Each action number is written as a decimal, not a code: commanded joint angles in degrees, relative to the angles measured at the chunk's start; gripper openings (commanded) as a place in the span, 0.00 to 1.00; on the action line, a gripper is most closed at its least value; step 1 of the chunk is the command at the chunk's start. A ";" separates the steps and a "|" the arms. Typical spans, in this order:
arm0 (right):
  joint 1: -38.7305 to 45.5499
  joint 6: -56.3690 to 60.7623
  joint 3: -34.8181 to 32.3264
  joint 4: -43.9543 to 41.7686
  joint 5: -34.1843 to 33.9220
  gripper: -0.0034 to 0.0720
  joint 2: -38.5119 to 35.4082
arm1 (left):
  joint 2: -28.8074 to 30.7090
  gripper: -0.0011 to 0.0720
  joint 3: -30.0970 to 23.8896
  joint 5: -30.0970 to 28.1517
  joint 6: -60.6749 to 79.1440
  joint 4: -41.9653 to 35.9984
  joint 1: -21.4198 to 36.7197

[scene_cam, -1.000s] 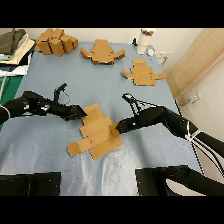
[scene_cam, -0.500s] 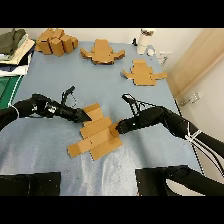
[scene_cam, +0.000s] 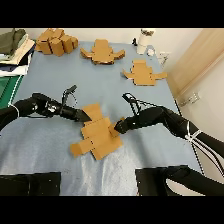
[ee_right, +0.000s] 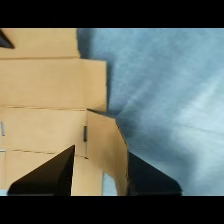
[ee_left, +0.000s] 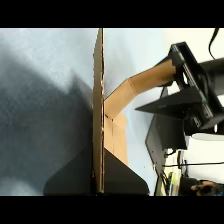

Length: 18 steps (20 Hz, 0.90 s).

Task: Fold the box.

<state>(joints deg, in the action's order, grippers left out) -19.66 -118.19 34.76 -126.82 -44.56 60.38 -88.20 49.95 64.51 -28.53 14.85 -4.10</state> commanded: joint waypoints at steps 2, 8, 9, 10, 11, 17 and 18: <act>5.11 7.52 4.09 9.57 0.46 0.57 -0.09 | 1.22 0.03 4.13 0.26 6.97 2.38 -2.25; 13.09 14.95 13.97 11.69 -0.92 0.50 -0.09 | 10.93 0.03 4.48 -14.38 21.70 6.23 -10.93; 13.20 15.96 14.80 11.32 -0.90 0.48 -0.09 | 12.94 0.03 3.52 -18.08 25.42 6.08 -12.57; 13.18 16.44 15.28 10.58 -0.92 0.40 -0.09 | 14.58 0.03 2.40 -20.81 28.87 5.64 -14.08; 13.16 16.44 15.34 9.20 -0.85 0.29 -0.07 | 15.89 0.03 1.07 -22.47 32.68 5.25 -15.54; 13.16 21.64 15.28 5.33 -0.33 0.05 0.02 | 16.83 0.03 -6.69 -24.20 54.18 -0.28 -19.54; 13.16 23.61 15.28 5.27 -0.59 0.05 0.02 | 16.22 0.03 -6.95 -25.27 55.23 -0.26 -19.47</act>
<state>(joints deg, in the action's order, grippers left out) -6.63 -99.22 49.80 -120.44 -45.19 60.40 -71.90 45.17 41.69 17.19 16.19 -22.52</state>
